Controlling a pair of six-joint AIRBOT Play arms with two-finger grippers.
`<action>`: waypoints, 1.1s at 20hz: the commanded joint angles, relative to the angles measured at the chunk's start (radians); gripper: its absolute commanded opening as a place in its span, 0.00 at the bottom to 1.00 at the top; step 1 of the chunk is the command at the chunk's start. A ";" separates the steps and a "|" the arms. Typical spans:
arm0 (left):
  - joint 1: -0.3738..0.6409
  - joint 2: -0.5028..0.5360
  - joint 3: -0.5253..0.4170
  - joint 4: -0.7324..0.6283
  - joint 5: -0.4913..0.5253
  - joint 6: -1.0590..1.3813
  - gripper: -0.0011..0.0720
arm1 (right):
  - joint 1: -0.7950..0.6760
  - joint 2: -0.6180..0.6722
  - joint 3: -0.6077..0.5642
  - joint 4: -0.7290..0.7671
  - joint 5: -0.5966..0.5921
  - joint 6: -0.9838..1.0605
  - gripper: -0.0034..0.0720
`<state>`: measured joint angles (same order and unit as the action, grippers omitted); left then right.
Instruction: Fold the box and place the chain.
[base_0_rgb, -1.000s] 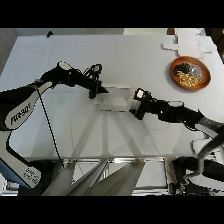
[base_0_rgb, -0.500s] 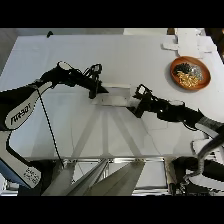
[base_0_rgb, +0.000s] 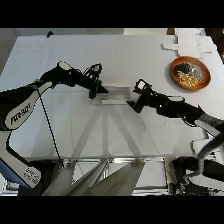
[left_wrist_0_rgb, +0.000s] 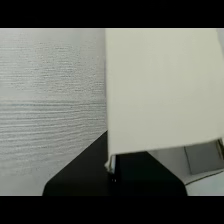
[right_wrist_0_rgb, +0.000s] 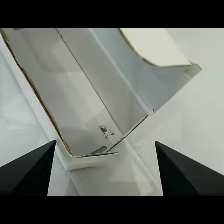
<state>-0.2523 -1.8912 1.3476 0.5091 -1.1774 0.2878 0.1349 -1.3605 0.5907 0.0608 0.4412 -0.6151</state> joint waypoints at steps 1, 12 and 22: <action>-0.001 0.000 0.000 0.001 -0.002 0.001 0.03 | 0.000 -0.018 0.019 -0.105 0.000 0.048 1.00; -0.001 0.000 0.000 0.001 -0.002 0.001 0.03 | -0.100 -0.137 0.201 -0.358 0.235 0.182 1.00; -0.001 0.000 0.000 0.001 -0.002 0.001 0.03 | -0.131 -0.294 0.383 -0.431 0.426 0.218 1.00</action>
<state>-0.2523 -1.8912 1.3479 0.5098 -1.1767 0.2886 0.0132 -1.6180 0.9363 -0.3569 0.8131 -0.4145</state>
